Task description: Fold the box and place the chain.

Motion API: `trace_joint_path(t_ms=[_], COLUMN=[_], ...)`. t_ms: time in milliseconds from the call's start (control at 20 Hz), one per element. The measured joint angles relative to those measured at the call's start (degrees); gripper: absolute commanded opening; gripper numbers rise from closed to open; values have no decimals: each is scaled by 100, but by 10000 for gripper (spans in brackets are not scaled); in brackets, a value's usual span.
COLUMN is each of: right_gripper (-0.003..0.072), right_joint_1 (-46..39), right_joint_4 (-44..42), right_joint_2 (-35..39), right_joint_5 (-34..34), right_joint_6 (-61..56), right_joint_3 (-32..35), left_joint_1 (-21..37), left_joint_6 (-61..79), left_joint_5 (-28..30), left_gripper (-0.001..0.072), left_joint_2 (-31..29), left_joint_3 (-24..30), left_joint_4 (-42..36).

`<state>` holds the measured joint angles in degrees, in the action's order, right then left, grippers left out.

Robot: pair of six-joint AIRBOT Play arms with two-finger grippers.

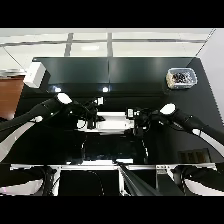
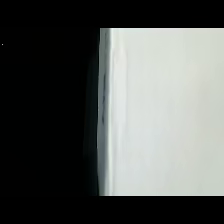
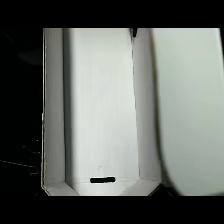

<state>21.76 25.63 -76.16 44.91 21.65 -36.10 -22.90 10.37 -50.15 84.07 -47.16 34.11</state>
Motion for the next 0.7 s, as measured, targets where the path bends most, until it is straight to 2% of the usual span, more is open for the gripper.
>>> trace_joint_path(t_ms=[150,700], right_gripper=[633,633], right_joint_1=[37,162], right_joint_4=[94,564], right_joint_2=[-74,-243], right_joint_5=[-7,-118], right_joint_6=[-129,-752], right_joint_3=[-70,-249], left_joint_1=[0,0], left_joint_6=[-4,-13], left_joint_5=[2,22], left_gripper=[27,27], left_joint_2=[0,0], left_joint_3=[0,0], left_joint_4=[-4,-13])
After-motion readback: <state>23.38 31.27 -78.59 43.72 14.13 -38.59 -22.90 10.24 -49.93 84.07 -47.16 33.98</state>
